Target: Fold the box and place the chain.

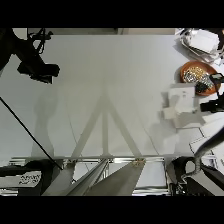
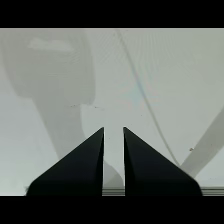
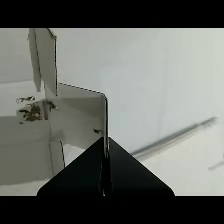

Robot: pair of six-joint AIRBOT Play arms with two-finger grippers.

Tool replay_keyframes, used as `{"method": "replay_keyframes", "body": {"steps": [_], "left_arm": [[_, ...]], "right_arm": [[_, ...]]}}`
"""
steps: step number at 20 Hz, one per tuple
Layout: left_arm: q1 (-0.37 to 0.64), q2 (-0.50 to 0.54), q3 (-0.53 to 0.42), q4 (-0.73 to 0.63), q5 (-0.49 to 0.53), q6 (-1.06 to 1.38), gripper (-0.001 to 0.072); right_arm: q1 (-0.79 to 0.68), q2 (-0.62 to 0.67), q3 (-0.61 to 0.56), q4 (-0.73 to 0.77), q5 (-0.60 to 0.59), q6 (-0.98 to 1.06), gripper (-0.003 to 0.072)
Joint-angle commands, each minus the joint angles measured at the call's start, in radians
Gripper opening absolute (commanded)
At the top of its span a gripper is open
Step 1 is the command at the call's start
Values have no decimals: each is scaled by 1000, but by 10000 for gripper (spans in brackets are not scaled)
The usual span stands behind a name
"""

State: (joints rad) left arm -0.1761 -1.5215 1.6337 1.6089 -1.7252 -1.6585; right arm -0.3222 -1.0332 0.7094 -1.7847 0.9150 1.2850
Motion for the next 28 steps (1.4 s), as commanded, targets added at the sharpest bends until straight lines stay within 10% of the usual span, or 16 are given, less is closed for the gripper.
{"method": "replay_keyframes", "body": {"steps": [1, 11, 19, 21, 24, 28], "left_arm": [[0, 1, 0, 0, 0, 0, 133], [0, 1, 0, -12, 5, -24, 133], [0, -3, 0, -39, 257, 25, 132], [3, -19, 0, -142, 253, 225, 165], [14, -78, -23, -511, 126, 534, 498], [13, -115, -240, -752, 199, 761, 482]], "right_arm": [[150, 140, -76, 380, -16, -85, 13], [737, 267, -249, 446, -303, 224, 13], [814, 266, -259, 374, -317, 308, 14], [814, 266, -259, 375, -318, 308, 15], [814, 266, -259, 375, -317, 308, 15], [814, 266, -259, 375, -318, 308, 15]]}}
